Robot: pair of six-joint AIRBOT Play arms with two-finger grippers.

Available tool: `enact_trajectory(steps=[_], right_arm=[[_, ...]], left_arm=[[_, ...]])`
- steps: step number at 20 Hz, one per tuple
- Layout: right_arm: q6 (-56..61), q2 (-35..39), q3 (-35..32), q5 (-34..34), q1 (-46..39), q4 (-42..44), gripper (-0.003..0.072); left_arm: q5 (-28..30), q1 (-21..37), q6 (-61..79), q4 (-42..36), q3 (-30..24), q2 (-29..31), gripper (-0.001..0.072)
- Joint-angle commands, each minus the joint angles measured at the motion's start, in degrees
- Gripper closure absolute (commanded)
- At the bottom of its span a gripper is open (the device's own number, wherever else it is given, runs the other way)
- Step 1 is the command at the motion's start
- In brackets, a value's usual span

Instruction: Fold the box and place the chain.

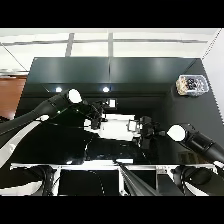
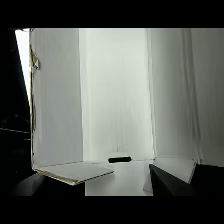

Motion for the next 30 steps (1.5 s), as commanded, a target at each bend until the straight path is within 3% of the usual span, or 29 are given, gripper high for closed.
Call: enact_trajectory(steps=[1, 6, 16, 21, 26, 30], right_arm=[[4.6, 0.0, 0.1, -1.9, -1.3, -0.1, -0.0021], [5.3, 0.0, 0.1, -3.8, -2.1, 0.1, -0.0021], [-5.2, 0.0, 3.8, -5.0, -2.8, 1.6, -0.0021], [-7.3, -0.5, 3.8, -2.5, -6.5, 2.1, -0.0021], [-21.2, -3.4, 3.7, 2.3, -7.3, 16.1, -0.0021], [-25.7, -8.3, 3.7, 2.8, -7.3, 17.7, -0.0021]], left_arm=[[0.0, 0.0, 0.0, -0.1, 0.0, 0.0, 0.0684], [-0.1, 0.0, -0.2, 0.0, 0.0, 0.0, 0.0684], [-0.1, 0.0, -0.2, 0.0, 0.0, 0.0, 0.0684], [-0.1, 0.0, -0.2, 0.0, 0.0, 0.0, 0.0684], [-0.1, 0.0, -0.2, 0.0, 0.0, 0.0, 0.0684], [-0.1, 0.0, -0.2, -0.1, 0.0, 0.0, 0.0684]])
